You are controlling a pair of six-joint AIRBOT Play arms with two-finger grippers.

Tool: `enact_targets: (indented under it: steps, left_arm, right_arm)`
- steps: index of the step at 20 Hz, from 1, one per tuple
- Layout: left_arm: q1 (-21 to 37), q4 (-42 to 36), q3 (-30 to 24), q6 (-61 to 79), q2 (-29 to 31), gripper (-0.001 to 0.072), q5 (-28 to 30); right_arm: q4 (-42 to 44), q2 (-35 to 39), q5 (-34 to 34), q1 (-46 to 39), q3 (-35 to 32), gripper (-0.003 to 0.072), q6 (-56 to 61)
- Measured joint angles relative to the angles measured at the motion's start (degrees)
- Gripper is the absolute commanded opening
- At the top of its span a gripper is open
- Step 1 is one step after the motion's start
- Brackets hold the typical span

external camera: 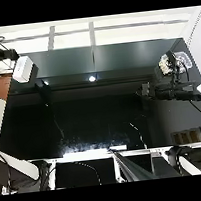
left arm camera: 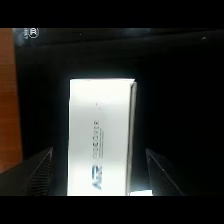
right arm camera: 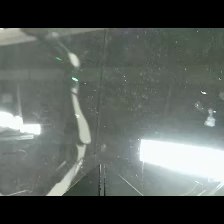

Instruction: Fold the box and place the chain.

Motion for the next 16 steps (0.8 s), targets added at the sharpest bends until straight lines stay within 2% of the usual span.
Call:
enact_targets:
  steps: [2,4,6,8,9,13,16]
  left_arm:
    - [0.0,-0.8,-0.5,-2.4,5.7,0.0029,-5.0]
    - [-0.1,-1.6,-4.7,-6.8,13.6,0.0026,-8.5]
    - [-0.5,-1.6,-12.8,-12.0,22.6,0.0026,-10.8]
    - [-2.1,-1.7,-24.9,-14.9,33.6,0.0027,-9.2]
    - [-3.4,-1.9,-32.8,-15.6,39.8,0.0027,-6.9]
    - [-10.0,-2.5,-63.1,-16.1,64.1,0.0027,2.7]
    - [-13.5,-2.6,-78.3,-16.5,78.3,0.0029,5.5]
  right_arm:
    - [-2.2,0.3,1.6,-0.9,2.7,0.0043,0.0]
    - [-7.2,1.1,4.9,-2.2,7.1,0.0043,-0.1]
    - [-14.3,2.9,7.7,-3.2,10.5,0.0043,0.1]
    - [-21.3,5.5,9.1,-3.8,11.7,0.0043,1.5]
    - [-24.8,7.1,9.5,-4.0,11.4,0.0043,2.4]
    - [-32.5,13.8,5.6,-4.3,2.9,0.0043,5.4]
    - [-38.8,16.8,1.9,-4.3,-2.7,0.0042,8.1]
